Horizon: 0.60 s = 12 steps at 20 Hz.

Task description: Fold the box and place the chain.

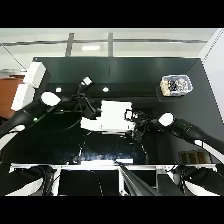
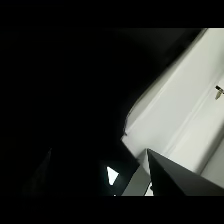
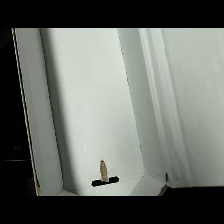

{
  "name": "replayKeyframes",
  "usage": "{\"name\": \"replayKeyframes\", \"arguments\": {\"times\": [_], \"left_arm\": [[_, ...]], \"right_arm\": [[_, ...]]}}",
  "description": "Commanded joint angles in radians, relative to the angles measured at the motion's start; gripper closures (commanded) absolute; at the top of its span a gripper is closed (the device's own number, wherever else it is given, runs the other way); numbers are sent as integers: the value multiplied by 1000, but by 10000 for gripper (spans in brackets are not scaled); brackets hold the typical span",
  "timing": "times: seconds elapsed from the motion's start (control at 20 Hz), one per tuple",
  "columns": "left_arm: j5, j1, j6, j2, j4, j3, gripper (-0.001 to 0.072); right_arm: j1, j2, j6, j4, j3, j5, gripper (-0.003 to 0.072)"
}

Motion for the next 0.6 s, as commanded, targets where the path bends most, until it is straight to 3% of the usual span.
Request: {"name": "replayKeyframes", "arguments": {"times": [0.0, 0.15, 0.25, 0.4, 0.55], "left_arm": [[-160, 91, -6, 93, 75, 3, 1], [-388, 151, 22, 130, 129, 2, 2], [-441, 150, 103, 129, 117, -14, 2], [-371, 105, 389, 122, 117, -72, 2], [-252, 59, 449, 64, 117, -91, 4]], "right_arm": [[1, 0, 1, 1, 0, 3, 398], [1, 0, 1, 1, 0, 3, 398], [1, 0, 1, 1, 0, 3, 398], [1, 0, 1, 1, 0, 3, 398], [1, 0, 0, 1, 0, 3, 398]]}}
